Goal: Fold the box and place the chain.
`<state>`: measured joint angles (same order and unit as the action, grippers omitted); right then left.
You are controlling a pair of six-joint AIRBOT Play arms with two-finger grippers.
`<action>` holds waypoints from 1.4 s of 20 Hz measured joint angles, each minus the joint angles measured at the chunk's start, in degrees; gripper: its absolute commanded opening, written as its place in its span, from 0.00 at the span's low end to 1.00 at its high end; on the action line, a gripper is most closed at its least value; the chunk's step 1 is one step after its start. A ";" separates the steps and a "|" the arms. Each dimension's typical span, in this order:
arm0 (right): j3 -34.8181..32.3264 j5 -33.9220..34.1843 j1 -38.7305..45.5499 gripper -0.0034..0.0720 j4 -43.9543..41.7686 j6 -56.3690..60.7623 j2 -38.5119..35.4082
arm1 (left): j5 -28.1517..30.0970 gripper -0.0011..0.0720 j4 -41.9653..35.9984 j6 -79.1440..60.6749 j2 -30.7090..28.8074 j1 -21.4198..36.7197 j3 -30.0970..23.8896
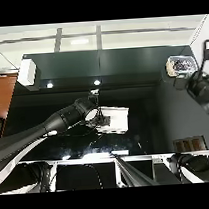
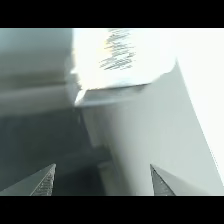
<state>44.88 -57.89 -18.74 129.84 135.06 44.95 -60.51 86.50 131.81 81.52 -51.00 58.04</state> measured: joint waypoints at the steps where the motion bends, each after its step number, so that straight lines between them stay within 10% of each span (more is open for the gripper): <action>1: 0.20 5.29 6.21 1.00 -2.43 0.00 2.23 | 0.00 0.05 0.00 0.00 0.00 0.00 0.00; 6: 13.66 18.53 27.69 1.00 -27.19 -16.09 21.27 | 0.00 0.05 0.90 0.00 0.00 0.00 0.00; 14: 47.45 5.62 35.15 1.00 -45.72 -30.99 56.22 | 0.00 0.05 1.66 0.00 0.00 0.00 0.00; 23: 53.37 7.26 35.98 0.86 -48.87 -31.19 65.46 | 0.00 0.05 2.62 0.00 0.00 0.00 0.00; 27: 53.64 7.52 36.00 0.47 -48.81 -30.71 66.58 | 0.00 0.05 2.91 0.00 0.00 0.00 0.00; 28: 53.66 7.13 36.04 0.21 -48.89 -30.64 66.66 | 0.00 0.05 2.99 0.00 0.00 0.00 0.00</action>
<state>98.54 -50.76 17.30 80.95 104.42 111.61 -60.51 89.49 131.81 81.52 -51.00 58.04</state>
